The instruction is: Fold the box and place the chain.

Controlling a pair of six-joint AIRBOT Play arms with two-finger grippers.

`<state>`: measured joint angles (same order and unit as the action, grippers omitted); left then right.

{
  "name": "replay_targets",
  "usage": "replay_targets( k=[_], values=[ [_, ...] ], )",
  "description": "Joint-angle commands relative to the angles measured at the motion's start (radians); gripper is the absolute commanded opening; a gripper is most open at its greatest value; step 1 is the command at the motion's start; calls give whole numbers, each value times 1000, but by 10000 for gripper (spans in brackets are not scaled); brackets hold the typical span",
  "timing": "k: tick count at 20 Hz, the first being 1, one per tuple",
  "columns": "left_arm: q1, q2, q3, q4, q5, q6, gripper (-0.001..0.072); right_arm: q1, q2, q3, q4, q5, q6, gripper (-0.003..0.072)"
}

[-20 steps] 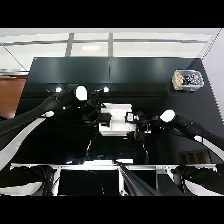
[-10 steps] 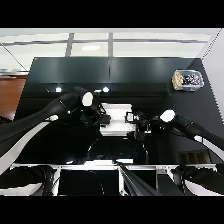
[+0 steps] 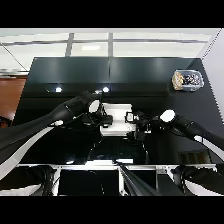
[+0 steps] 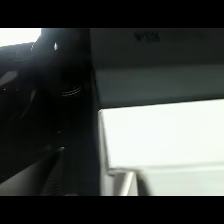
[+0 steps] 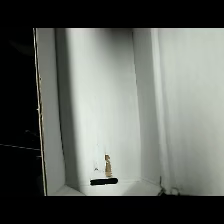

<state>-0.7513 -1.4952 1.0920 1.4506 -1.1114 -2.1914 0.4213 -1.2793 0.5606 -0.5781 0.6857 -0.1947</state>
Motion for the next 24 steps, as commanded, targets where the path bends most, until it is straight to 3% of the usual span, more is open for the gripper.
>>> replay_targets(
  k=[1, 6, 7, 8, 10, 11, 13, 16, 18, 23, 24],
  values=[
    [-19, -9, 1, 6, 30, -72, 479, 0, -1, 0, 0, 0, 0, 222],
    [-58, -22, 1, 55, 45, -95, 478, 0, -1, 0, 0, 0, 0, 222],
    [-58, -22, 1, 56, 45, -95, 434, 0, -1, 0, 0, 0, 0, 222],
    [-58, -22, 1, 56, 45, -95, 286, 0, -1, 0, 0, 0, 0, 222],
    [-58, -22, 1, 54, 52, -95, 208, 0, -1, 0, 0, 0, 0, 222],
    [-58, -22, 1, 51, 53, -95, 82, 0, -1, 0, 0, 0, 0, 222],
    [-59, -22, 1, 51, 52, -95, 28, 0, -1, 0, 0, 0, 0, 222],
    [-58, -22, 4, 51, 50, -95, 41, 0, -1, 0, 0, 0, 0, 222],
    [-58, -22, 11, 52, 40, -95, 457, 0, -1, 0, 0, 0, 0, 222],
    [-57, -23, 11, 83, -3, -177, 458, 0, -1, 0, 0, 0, 0, 222],
    [-57, -23, 11, 84, -3, -177, 413, 0, -1, 0, 0, 0, 0, 222]
  ],
)
